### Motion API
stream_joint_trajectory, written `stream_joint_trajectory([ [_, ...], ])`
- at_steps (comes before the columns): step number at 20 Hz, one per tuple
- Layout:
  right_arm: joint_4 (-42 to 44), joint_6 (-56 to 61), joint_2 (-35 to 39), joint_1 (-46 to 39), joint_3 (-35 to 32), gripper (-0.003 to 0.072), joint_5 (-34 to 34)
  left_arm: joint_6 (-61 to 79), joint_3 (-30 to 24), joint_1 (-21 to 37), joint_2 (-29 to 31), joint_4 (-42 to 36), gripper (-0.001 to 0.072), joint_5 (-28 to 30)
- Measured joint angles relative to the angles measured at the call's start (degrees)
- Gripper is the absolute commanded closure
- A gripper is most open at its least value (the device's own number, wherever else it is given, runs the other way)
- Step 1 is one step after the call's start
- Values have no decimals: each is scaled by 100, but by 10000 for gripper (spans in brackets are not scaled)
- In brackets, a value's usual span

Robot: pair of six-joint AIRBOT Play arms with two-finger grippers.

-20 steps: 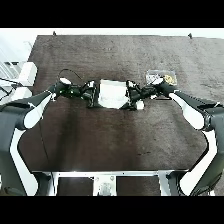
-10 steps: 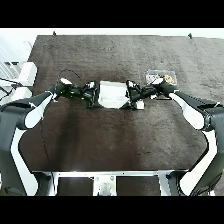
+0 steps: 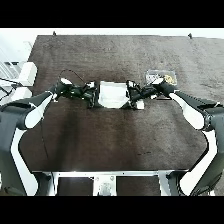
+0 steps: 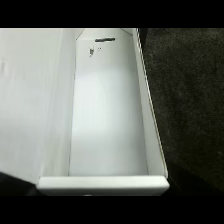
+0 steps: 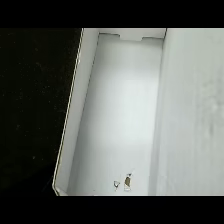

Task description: Fold the box and place the chain.

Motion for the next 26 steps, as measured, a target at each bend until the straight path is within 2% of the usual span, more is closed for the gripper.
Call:
stream_joint_trajectory([
  [22,31,7,0,4,0,171,11,-9,0,0,-2,-35,362,-11],
  [23,37,7,0,4,0,105,13,-9,0,0,-2,-33,362,-11],
  [24,42,39,0,4,0,-34,26,-9,0,0,-2,-33,362,-11],
  [26,31,177,26,-13,2,-34,79,-13,0,-11,-4,-52,362,11],
])
